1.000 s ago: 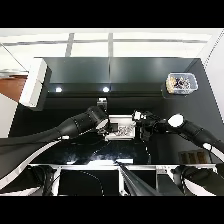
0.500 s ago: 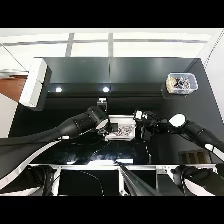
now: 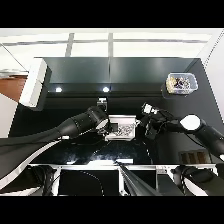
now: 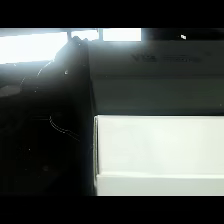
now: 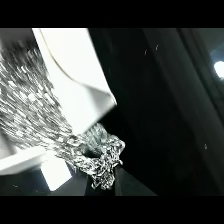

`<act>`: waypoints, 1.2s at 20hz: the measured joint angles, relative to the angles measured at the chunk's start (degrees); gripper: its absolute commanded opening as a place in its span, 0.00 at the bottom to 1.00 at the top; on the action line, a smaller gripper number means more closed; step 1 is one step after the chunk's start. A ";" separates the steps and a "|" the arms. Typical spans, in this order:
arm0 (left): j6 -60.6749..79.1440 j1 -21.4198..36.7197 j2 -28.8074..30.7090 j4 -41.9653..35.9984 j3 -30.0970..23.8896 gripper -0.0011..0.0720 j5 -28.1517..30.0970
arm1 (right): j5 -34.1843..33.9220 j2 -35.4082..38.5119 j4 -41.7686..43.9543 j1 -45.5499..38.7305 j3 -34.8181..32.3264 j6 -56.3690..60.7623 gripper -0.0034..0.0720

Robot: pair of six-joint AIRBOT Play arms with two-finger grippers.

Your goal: Fold the box and place the chain.

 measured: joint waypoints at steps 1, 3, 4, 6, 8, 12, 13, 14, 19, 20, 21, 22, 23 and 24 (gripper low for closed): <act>0.00 0.00 0.00 0.00 0.00 0.06 -0.02 | 1.42 1.95 -0.31 -0.04 0.42 1.79 0.12; 0.00 0.00 0.00 0.00 0.00 0.06 -0.02 | 4.81 5.35 -0.50 -0.07 1.68 5.40 0.12; 0.00 0.00 0.00 0.00 0.00 0.06 0.00 | 6.60 7.04 -0.59 -0.11 2.67 7.50 0.12; 0.00 0.00 0.00 0.00 0.00 0.06 -0.02 | 10.01 9.64 -0.55 -0.11 4.83 11.17 0.12; -0.02 0.00 0.00 0.00 0.00 0.06 -0.02 | 12.33 11.32 0.63 -0.11 6.99 13.75 0.12; -0.02 0.00 0.00 0.00 0.00 0.06 0.00 | 13.84 12.61 6.64 0.55 9.31 16.70 0.12; -0.02 0.00 0.00 0.00 0.00 0.06 -0.02 | 13.73 12.59 7.06 1.03 9.57 17.46 0.12; -0.02 0.00 0.00 0.00 0.00 0.06 -0.02 | 13.77 12.39 7.02 1.64 9.75 18.56 0.12; -0.02 0.00 0.00 0.00 0.00 0.06 -0.02 | 13.11 10.47 4.63 3.39 10.10 23.19 0.76; -0.04 0.00 0.00 0.00 0.00 0.06 -0.02 | 12.85 10.29 3.63 3.34 10.19 24.09 0.76; -0.04 0.00 0.00 0.00 0.00 0.06 0.00 | 12.57 10.19 2.69 3.02 10.21 24.59 0.76; -0.04 0.00 0.00 0.00 0.00 0.06 -0.02 | 12.59 10.19 1.64 2.36 10.23 25.00 0.76; -0.04 0.00 0.00 0.00 0.00 0.06 0.00 | 12.46 10.25 0.79 1.29 10.29 25.46 0.76; -0.04 0.00 0.00 0.00 0.00 0.06 -0.02 | 12.55 10.32 0.24 -0.02 10.29 25.83 0.76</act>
